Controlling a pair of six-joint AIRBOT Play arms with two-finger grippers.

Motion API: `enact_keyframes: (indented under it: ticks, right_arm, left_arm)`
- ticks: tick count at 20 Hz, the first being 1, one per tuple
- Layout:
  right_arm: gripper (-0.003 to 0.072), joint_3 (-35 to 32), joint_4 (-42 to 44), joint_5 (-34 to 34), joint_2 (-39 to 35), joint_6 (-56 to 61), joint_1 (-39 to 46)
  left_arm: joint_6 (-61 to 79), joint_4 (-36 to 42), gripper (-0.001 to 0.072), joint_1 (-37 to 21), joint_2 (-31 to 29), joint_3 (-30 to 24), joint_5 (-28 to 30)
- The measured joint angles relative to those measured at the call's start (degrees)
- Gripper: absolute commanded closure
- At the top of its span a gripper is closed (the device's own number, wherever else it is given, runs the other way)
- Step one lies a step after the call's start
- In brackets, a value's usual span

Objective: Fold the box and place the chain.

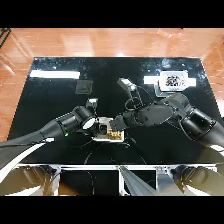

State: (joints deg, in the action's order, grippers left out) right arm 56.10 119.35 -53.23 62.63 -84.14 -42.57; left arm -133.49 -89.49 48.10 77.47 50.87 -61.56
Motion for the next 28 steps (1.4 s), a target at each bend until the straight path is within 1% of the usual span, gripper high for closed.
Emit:
enact_keyframes:
  ticks: [1,5,9,10,11,12,13,16,19,22,25,26,28]
  right_arm:
    - [0.0121,0.0,0.09,0.22,0.0,0.42,0.0]
    - [0.0117,-0.07,-0.48,-1.6,-0.94,1.51,0.52]
    - [0.0117,-0.07,-6.67,-8.61,-6.88,3.04,3.45]
    - [0.0117,-0.07,-8.83,-10.67,-8.83,3.61,4.48]
    - [0.0116,-0.07,-11.32,-12.92,-10.88,4.31,5.57]
    - [0.0116,-0.07,-13.68,-15.08,-12.66,4.57,6.54]
    - [0.0116,-0.07,-16.33,-17.29,-14.36,5.01,7.52]
    - [0.0117,-0.07,-22.93,-21.86,-17.57,5.81,9.49]
    - [0.0117,-0.07,-29.09,-23.19,-18.88,7.54,10.27]
    - [0.0117,-0.07,-33.79,-22.36,-19.41,8.79,10.58]
    - [0.0115,-0.09,-36.17,-19.26,-19.61,9.16,10.71]
    - [-0.0024,-0.11,-36.61,-17.92,-19.61,9.2,10.71]
    - [-0.0018,-0.11,-36.89,-14.73,-19.63,9.2,10.78]
  left_arm:
    - [0.02,0.0,0.0687,0.0,0.0,0.0,0.04]
    - [0.0,0.0,0.0688,-0.13,0.0,0.0,0.07]
    - [0.0,0.42,0.0685,-0.9,0.0,0.0,-0.17]
    - [0.0,0.63,0.0624,-1.03,-0.02,0.02,-0.31]
    - [-0.02,0.81,0.041,-1.16,-0.04,0.17,-0.46]
    - [-0.07,0.87,0.0181,-1.25,-0.09,0.44,-0.68]
    - [-0.11,1.09,0.0087,-1.31,-0.13,0.9,-0.61]
    - [0.09,1.49,0.0088,-1.38,-0.37,2.97,-1.7]
    - [2.75,1.4,0.009,-1.81,-2.73,5.84,-4.17]
    - [7.5,0.87,0.009,-2.49,-8.5,7.58,-9.68]
    - [11.69,-0.98,0.009,-3.06,-17.18,8.07,-17.35]
    - [12.5,-2.25,0.009,-3.74,-20.09,7.98,-20.28]
    - [13.49,-4.46,0.009,-6.75,-25.83,7.39,-25.55]
